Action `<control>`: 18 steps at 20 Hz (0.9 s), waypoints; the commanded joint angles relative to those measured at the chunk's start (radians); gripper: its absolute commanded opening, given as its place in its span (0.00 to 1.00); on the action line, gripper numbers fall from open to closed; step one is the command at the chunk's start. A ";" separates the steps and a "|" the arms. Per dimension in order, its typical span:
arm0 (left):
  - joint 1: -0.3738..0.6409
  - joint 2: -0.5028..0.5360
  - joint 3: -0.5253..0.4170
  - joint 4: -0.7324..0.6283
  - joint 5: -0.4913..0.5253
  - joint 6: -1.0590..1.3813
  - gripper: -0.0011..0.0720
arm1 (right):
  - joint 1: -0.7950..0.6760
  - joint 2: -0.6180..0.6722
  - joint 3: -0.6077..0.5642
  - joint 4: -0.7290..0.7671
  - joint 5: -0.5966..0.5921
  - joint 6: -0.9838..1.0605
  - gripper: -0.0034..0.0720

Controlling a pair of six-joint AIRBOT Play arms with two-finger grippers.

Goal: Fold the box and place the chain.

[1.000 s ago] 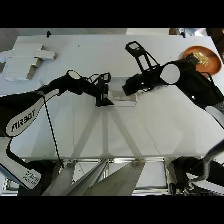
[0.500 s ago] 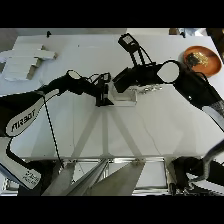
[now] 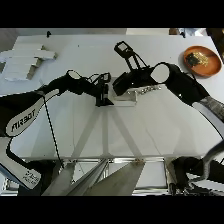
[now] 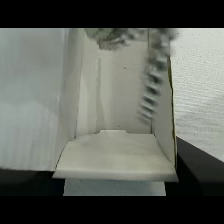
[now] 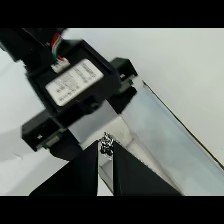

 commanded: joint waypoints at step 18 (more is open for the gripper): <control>0.000 0.000 0.000 0.000 0.000 0.000 0.67 | -0.189 0.100 0.000 -0.126 0.031 0.049 0.28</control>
